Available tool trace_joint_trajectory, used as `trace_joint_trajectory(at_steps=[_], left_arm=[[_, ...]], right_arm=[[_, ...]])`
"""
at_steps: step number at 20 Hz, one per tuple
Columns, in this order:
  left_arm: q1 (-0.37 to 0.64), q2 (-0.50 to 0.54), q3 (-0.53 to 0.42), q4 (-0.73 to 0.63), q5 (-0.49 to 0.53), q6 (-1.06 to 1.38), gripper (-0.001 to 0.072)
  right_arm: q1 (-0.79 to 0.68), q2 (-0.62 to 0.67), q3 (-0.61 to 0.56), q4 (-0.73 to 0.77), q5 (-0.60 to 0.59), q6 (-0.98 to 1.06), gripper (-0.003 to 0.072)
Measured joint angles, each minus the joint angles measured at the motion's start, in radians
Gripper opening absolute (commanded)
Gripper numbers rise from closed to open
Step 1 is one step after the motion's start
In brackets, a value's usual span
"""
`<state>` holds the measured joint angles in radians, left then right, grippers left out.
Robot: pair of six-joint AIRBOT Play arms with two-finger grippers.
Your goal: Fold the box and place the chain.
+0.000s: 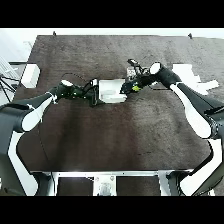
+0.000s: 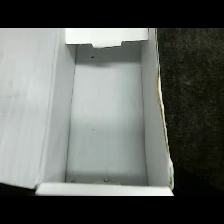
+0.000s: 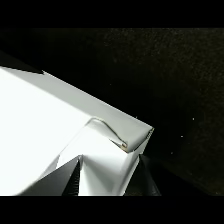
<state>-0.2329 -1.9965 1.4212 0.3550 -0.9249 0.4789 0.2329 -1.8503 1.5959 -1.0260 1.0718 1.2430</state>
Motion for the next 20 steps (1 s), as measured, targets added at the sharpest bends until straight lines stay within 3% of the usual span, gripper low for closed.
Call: trace_joint_trajectory(at_steps=[13,18,20], left_arm=[[0.000,0.000,0.000,0.000,0.000,0.000,0.0418],[0.000,0.000,0.000,0.000,0.000,0.000,0.0418],[0.000,0.000,0.000,0.000,0.000,0.000,0.0418]], right_arm=[[0.051,-0.031,0.062,-0.155,0.016,0.190,0.0376],[0.073,-0.070,0.130,-0.260,0.076,0.266,0.0367],[0.083,-0.080,0.150,-0.291,0.092,0.287,0.0324]])
